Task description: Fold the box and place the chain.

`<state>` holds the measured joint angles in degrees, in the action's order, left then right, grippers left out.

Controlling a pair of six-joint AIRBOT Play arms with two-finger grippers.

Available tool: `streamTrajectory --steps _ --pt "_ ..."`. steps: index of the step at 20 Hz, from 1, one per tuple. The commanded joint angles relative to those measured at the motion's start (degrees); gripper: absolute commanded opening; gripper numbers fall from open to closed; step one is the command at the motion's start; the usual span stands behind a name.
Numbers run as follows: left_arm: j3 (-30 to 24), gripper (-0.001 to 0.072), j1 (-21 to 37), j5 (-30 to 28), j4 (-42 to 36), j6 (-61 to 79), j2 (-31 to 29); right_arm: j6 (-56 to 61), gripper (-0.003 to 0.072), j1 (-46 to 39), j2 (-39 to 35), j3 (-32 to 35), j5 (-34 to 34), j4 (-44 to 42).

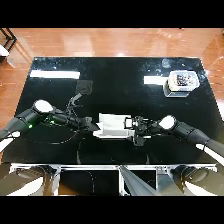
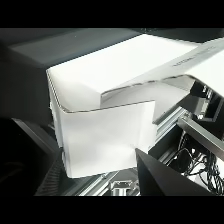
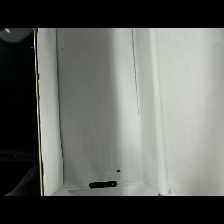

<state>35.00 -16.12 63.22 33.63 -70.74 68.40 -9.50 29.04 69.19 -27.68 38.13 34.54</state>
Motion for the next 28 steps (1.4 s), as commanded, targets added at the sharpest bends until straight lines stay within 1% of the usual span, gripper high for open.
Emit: streamTrajectory --steps 1,5,7,11,16,22,28 --pt "0.9 0.0554 -0.8 0.0 0.3 -1.9 -0.1 0.0 0.0364 0.0 0.0 0.0 0.0 0.0" --pt "0.9 0.0548 -3.4 -1.9 0.9 -5.0 -0.2 0.0 0.0364 0.0 0.0 0.0 0.0 0.0" --pt "0.9 0.0507 -4.7 -4.1 3.0 -7.2 -0.2 0.0 0.0364 0.0 0.0 0.0 0.0 0.0" --pt "0.9 0.0507 -7.5 -9.5 4.0 -10.0 -0.2 0.0 0.0364 0.0 0.0 0.0 0.0 0.0" --pt "0.9 0.0507 -11.5 -13.6 5.6 -13.8 -0.2 0.0 0.0365 0.0 0.0 0.0 0.0 0.0" --pt "0.9 0.0507 -13.9 -15.7 8.1 -17.7 -0.2 0.0 0.0364 0.0 0.0 0.0 0.0 0.0" --pt "0.9 0.0507 -13.9 -18.2 8.4 -18.7 -0.2 0.0 0.0364 0.0 0.0 0.0 0.0 0.0"
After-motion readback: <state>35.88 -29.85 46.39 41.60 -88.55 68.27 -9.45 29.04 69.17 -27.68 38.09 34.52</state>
